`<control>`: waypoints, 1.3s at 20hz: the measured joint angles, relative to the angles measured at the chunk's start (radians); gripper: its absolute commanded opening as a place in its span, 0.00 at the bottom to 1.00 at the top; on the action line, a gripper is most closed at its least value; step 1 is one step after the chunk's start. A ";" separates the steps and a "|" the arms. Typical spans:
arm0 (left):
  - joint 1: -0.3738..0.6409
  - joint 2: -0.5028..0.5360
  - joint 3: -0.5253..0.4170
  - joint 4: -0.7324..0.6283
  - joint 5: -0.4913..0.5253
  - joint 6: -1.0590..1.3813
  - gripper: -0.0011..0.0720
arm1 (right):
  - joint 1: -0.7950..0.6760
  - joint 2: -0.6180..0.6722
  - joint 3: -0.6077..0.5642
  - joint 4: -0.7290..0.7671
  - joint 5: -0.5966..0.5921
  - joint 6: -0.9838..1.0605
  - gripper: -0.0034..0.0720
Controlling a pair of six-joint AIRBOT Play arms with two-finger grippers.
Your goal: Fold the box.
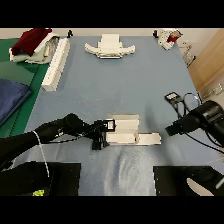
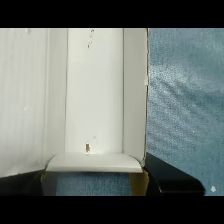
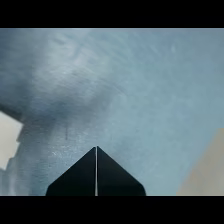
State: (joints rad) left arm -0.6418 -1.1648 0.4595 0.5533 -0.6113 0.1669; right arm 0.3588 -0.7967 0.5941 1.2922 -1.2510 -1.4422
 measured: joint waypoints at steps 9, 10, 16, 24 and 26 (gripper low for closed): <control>0.000 0.000 0.000 0.000 0.000 0.000 0.77 | -0.496 -0.249 -0.075 0.707 0.019 -0.240 0.05; 0.000 0.000 0.000 0.000 0.000 0.000 0.77 | -0.511 -0.262 -0.091 0.775 0.020 -0.278 0.05; 0.000 0.000 0.000 0.000 0.000 0.000 0.77 | -0.540 -0.288 -0.178 1.021 0.014 -0.420 0.05; 0.000 0.000 0.000 0.000 0.000 0.000 0.77 | -0.380 -0.233 -0.187 1.160 0.059 -0.474 0.05; 0.000 0.000 0.000 0.000 0.000 0.000 0.77 | -0.360 -0.212 -0.175 1.165 0.071 -0.462 0.05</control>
